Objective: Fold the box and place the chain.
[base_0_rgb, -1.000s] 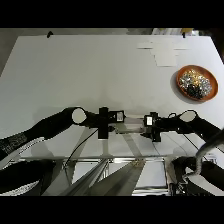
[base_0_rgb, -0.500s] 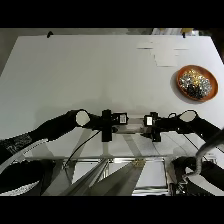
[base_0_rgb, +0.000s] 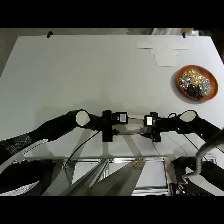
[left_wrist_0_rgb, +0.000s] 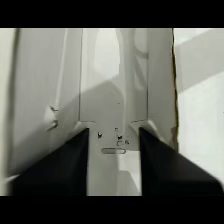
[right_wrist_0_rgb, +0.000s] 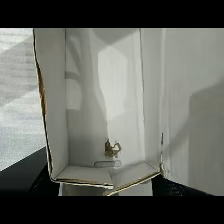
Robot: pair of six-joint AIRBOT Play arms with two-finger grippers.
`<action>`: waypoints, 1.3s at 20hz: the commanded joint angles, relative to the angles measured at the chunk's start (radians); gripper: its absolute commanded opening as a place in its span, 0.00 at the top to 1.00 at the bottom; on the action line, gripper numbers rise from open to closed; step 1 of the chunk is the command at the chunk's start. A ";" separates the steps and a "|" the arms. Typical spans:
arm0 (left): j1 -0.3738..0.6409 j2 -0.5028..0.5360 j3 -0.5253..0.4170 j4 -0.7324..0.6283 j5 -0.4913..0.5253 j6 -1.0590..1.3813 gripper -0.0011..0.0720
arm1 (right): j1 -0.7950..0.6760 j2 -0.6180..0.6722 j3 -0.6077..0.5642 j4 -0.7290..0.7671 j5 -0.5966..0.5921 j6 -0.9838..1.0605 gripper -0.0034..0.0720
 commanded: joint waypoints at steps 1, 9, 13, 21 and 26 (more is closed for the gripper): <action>0.013 0.036 0.000 0.007 -0.029 -0.110 0.81 | 0.000 0.000 0.000 0.000 0.000 0.000 0.41; 0.184 0.284 0.000 0.362 -0.393 -0.832 0.98 | 0.000 0.000 0.000 0.000 0.000 0.000 0.41; 0.291 0.289 -0.037 0.461 -0.455 -1.309 0.98 | 0.000 0.000 0.000 0.000 0.000 0.000 0.41; 0.257 0.079 -0.104 0.225 -0.246 -1.429 0.98 | 0.000 0.000 0.000 0.000 0.000 0.000 0.41; 0.230 0.053 -0.103 0.066 -0.192 -1.300 0.98 | 0.000 0.000 0.000 0.000 0.000 0.000 0.41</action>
